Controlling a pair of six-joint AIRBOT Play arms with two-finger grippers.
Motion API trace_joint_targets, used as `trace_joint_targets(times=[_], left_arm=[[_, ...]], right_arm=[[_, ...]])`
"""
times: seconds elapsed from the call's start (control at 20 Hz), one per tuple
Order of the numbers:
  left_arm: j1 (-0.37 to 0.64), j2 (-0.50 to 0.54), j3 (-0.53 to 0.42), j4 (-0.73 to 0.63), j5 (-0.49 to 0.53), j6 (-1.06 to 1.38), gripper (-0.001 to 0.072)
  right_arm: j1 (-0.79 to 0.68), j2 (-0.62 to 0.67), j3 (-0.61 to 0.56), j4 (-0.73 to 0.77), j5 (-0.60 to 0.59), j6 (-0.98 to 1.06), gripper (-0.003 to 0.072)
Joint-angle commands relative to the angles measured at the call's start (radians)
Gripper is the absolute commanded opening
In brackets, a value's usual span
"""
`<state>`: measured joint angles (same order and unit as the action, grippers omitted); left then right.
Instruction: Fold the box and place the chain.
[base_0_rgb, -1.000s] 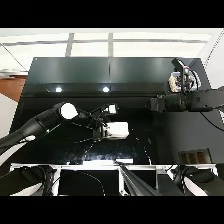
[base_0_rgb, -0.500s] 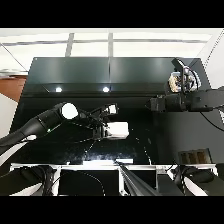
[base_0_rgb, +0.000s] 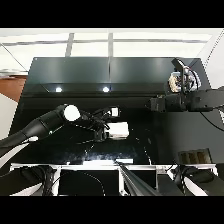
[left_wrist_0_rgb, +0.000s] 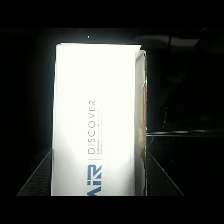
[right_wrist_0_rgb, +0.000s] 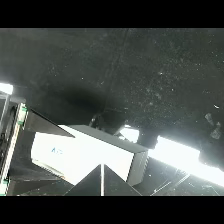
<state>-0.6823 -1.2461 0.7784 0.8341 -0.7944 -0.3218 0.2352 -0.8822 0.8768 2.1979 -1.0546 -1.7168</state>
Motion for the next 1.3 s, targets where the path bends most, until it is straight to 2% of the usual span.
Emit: trace_joint_targets(times=[0.0, 0.45, 1.0, 1.05, 1.1, 1.15, 1.2, 1.25], left_arm=[[-0.005, -0.011, 0.0, 0.005, 0.007, 0.0, 0.0707], [-0.005, -0.075, 0.0, 0.004, 0.006, 0.0, 0.0707], [-0.014, -0.081, 0.0, 0.029, 0.034, 0.0, 0.0691], [-0.016, -0.081, 0.0, 0.03, 0.036, 0.0, 0.0617], [-0.016, -0.081, 0.0, 0.03, 0.035, 0.0, 0.0493], [-0.016, -0.08, 0.0, 0.03, 0.035, 0.0, 0.042], [-0.016, -0.08, 0.001, 0.03, 0.035, 0.0, 0.0361], [-0.016, -0.079, 0.001, 0.03, 0.035, 0.0, 0.0349]], right_arm=[[0.0, 0.0, 0.0, 0.0, 0.0, 0.0, 0.0024], [0.0, 0.0, 0.0, 0.0, 0.0, 0.0, 0.0024], [0.0, 0.0, 0.0, 0.0, 0.0, 0.0, 0.0023], [0.0, 0.0, 0.0, 0.0, 0.0, 0.0, 0.0023], [0.0, 0.0, 0.0, 0.0, 0.0, 0.0, 0.0023], [0.0, 0.0, 0.0, 0.0, 0.0, 0.0, 0.0024], [0.0, 0.0, 0.0, 0.0, 0.0, 0.0, 0.0023], [0.0, 0.0, 0.0, 0.0, 0.0, 0.0, 0.0023]])
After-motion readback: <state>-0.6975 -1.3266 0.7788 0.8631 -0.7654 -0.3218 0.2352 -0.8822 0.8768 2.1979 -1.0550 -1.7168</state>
